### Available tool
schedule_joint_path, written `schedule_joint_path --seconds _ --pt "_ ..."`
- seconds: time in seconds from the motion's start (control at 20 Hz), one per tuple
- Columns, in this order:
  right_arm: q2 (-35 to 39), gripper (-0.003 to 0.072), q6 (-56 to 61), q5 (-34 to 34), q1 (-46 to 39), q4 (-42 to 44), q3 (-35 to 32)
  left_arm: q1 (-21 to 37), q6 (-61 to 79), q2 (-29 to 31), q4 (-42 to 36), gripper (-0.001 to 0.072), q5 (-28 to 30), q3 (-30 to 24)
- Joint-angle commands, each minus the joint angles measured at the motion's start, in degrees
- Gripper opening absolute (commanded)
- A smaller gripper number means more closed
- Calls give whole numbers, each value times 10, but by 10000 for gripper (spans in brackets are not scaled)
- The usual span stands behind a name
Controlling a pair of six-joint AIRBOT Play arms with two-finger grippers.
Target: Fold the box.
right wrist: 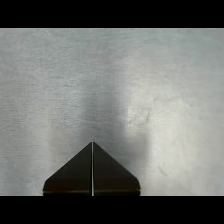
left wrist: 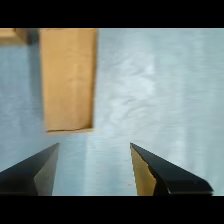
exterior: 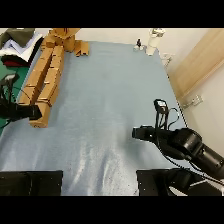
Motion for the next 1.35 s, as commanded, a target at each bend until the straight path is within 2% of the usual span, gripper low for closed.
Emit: schedule_joint_path --seconds 0.0,0.05,0.1,0.15,0.25,0.4,0.55,0.65,0.8,1.3 --pt "-86 6 -68 0 -2 7 66 -55 -2 11 -73 388 -22 48" --pt "-122 6 -88 0 -4 8 98 -88 -3 5 -81 289 -4 50" --pt "-165 6 -104 0 -4 11 135 -120 -9 -4 -82 126 14 50" --pt "-205 6 -121 -1 -9 19 170 -151 -13 -17 -83 12 28 50" --pt "-288 6 -174 -5 -30 68 247 -213 -27 -57 -83 11 58 50" --pt "-383 6 -231 -38 -58 110 343 -271 -38 -137 -90 11 92 58" --pt "-449 6 -245 -74 -74 113 412 -285 -37 -213 -117 11 114 82" --pt "-484 6 -259 -96 -80 116 445 -285 -36 -241 -124 11 111 94" --pt "-513 6 -269 -95 -82 124 474 -286 -35 -247 -124 11 111 94" --pt "-511 6 -269 -96 -81 124 475 -285 -36 -247 -126 12 97 94"
